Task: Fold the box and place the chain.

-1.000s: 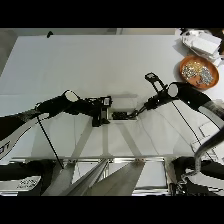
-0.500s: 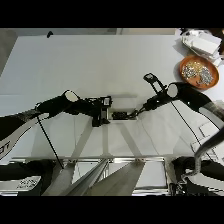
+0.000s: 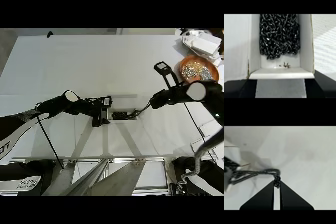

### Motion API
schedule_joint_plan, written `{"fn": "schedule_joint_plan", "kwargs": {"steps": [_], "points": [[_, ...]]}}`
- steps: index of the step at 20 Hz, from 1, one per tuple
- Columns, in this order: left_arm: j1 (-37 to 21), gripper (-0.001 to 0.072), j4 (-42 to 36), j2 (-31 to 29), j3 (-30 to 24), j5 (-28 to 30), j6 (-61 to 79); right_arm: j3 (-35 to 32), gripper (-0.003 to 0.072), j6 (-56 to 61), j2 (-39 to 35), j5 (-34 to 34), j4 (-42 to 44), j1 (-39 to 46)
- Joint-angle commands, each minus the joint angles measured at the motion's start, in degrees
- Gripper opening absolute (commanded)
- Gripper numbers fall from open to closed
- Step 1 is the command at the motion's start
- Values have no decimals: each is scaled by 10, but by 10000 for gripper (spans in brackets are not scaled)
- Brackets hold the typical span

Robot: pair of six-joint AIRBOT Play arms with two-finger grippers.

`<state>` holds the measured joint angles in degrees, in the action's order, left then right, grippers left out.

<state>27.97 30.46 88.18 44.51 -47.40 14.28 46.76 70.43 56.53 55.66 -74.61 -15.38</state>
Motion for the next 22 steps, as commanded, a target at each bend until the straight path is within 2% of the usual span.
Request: {"fn": "schedule_joint_plan", "kwargs": {"steps": [1, 5, 11, 15, 20, 22], "points": [[0, 151, 0, 0, 0, 0, 0, 0, 20, -12, -103, 25, 76, 0], [0, 151, 0, 0, 0, 0, 0, 0, 20, -44, -175, 20, 195, 0], [0, 151, 0, 0, 0, 0, 0, 0, 20, -125, -180, -2, 367, 0], [0, 151, 0, 0, 0, 0, 0, -11, 20, -141, -147, -10, 371, -9], [0, 151, 0, 0, 0, 0, 0, -54, 21, -150, -51, -115, 332, -108], [0, 151, 0, 0, 0, 0, 0, -54, 21, -149, -3, -133, 326, -130]]}}
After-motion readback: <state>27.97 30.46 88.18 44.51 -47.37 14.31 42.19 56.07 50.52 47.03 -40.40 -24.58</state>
